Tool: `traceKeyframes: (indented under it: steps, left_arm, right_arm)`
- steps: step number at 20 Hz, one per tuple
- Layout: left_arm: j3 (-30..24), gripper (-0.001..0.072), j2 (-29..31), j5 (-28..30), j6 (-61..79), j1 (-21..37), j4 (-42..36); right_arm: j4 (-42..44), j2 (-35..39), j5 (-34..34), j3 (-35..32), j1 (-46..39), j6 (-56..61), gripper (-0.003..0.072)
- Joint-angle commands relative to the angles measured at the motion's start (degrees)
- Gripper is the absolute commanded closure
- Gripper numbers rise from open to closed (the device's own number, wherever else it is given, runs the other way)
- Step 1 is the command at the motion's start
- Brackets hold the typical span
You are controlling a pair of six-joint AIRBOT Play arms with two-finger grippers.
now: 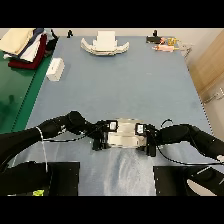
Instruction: Fold the box.
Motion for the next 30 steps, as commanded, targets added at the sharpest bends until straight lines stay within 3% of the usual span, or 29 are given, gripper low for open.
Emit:
traceKeyframes:
  steps: [1,2,3,30]
  left_arm:
    - [-0.04,0.0058,-0.07,0.42,-0.31,-0.02,-0.20]
    - [-0.04,0.0154,-0.07,0.33,-0.28,-0.02,-0.20]
    - [-0.04,0.0189,-0.07,0.31,-0.31,-0.04,-0.20]
    - [-0.02,0.0188,-0.04,-1.07,-0.28,-0.72,-0.15]
  right_arm:
    - [0.00,-0.04,0.00,0.02,0.00,0.02,0.0096]
    - [0.00,-0.04,0.00,0.02,0.00,0.02,0.0097]
    - [0.00,-0.04,0.00,0.02,0.00,0.02,0.0097]
    - [0.00,-0.07,0.00,0.02,0.00,0.02,0.0097]
